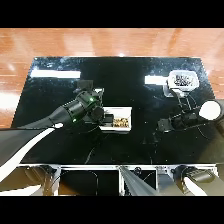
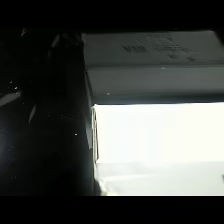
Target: Fold the box and place the chain.
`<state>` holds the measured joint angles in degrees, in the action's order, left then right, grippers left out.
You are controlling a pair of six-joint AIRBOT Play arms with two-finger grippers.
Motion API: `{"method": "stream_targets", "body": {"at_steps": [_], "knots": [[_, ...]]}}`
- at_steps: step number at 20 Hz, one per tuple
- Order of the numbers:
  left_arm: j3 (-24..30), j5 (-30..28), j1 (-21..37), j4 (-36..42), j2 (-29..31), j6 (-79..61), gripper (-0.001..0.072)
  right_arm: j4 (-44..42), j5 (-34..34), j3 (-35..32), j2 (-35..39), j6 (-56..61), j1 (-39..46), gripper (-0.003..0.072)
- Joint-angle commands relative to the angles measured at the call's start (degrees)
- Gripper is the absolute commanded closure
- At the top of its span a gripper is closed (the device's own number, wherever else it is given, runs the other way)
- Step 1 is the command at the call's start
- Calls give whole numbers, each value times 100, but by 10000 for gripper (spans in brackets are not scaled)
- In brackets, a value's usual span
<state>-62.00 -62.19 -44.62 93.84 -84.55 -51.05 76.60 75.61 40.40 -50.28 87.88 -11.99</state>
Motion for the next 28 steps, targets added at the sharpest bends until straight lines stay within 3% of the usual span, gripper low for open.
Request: {"method": "stream_targets", "body": {"at_steps": [1, 4, 5, 7, 11, 16, 26, 27, 28], "knots": [[-227, -127, -2, 7, 4, -2, 534, -229, -129, -186, 26, 11, -35, 131], [-291, -70, -2, 37, 2, -2, 462, -293, -131, -186, 26, 13, -66, 131], [-291, -68, -2, 81, 2, -2, 344, -293, -136, -186, 26, 13, -63, 131], [-291, -72, 0, 131, 2, -2, 262, -291, -136, -186, 26, 9, -63, 131], [-326, -256, 22, 122, 4, -114, 262, -127, -107, -186, 26, -20, -63, 130], [-686, -1010, 214, 120, 13, -632, 263, -369, -63, -186, 26, -4, -63, 129], [-684, -509, 208, 168, -531, -595, 275, -800, -448, -186, 26, -4, -63, 130], [-684, -487, 205, 249, -581, -595, 305, -802, -494, -186, 26, -4, -66, 130], [-684, -415, 179, 258, -592, -595, 384, -807, -514, -186, 26, -4, -63, 130]]}}
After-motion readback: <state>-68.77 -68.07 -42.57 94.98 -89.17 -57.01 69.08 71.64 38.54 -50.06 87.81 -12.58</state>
